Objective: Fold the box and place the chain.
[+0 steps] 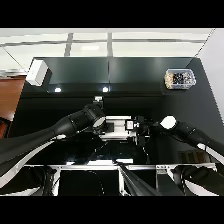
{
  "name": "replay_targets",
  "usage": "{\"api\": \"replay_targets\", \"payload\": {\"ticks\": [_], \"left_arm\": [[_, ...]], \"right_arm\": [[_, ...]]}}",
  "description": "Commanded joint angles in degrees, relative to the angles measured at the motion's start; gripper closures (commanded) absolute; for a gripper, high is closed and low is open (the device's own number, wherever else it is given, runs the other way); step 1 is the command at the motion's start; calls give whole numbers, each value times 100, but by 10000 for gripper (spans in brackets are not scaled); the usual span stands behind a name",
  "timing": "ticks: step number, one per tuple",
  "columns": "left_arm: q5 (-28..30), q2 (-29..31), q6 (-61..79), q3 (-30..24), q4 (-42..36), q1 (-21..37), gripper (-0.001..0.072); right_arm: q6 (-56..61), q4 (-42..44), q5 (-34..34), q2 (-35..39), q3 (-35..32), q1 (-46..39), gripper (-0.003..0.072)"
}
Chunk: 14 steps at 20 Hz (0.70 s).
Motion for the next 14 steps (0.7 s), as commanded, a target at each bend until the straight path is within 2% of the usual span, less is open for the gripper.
{"api": "replay_targets", "payload": {"ticks": [1, 2, 3, 4, 7, 11, 14], "left_arm": [[-9, -2, 2, -4, 0, -2, 686], [-13, -2, 2, -4, 0, -2, 686], [-17, -2, 2, -4, 2, -2, 686], [-17, -2, 2, -2, 2, 2, 686], [-37, 0, 50, 7, 17, 4, 686], [-31, 0, 168, 7, 15, 4, 686], [-33, 0, 168, 7, 9, 2, 685]], "right_arm": [[-7, 7, -4, 0, -4, 7, 388], [0, 13, -9, 0, -4, 4, 330], [72, 11, -83, 0, -2, 4, 133], [179, -17, -181, 4, -2, 0, 64], [378, -326, -66, 175, 2, -55, 65], [376, -1322, 177, 525, 2, -55, 84], [354, -1196, 122, 525, 2, -42, 84]]}}
